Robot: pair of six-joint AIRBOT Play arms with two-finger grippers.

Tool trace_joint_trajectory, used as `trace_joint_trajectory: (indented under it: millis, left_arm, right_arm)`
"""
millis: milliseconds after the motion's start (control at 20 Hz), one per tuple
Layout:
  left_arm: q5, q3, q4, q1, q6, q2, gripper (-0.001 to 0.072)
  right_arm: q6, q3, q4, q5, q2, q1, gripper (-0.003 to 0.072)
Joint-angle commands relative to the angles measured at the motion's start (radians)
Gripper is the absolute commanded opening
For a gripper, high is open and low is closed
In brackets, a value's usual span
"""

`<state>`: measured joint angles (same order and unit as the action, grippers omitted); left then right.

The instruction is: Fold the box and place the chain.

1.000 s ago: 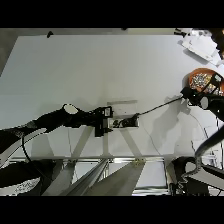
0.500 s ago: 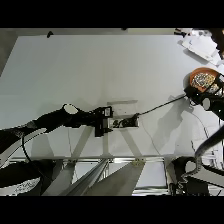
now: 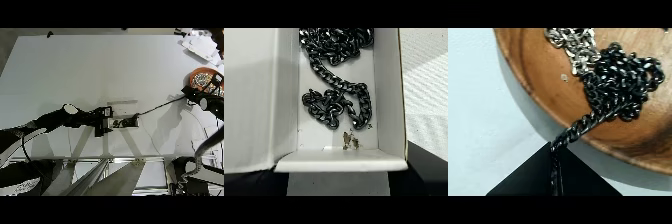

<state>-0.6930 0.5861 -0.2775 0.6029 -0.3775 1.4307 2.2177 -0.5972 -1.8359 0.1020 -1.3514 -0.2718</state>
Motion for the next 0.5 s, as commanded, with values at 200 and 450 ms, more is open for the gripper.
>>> trace_joint_trajectory:
  millis: [200, 450]
  left_arm:
    - [0.000, 0.000, 0.000, -0.001, 0.000, 0.000, 0.0012]
    - [0.000, 0.000, 0.000, -0.001, 0.000, 0.000, 0.0012]
  right_arm:
    - [-0.104, 0.000, 0.004, 0.108, 0.114, 0.117, 0.0011]
    - [-0.292, 0.000, 0.006, 0.408, 0.425, 0.213, 0.0009]
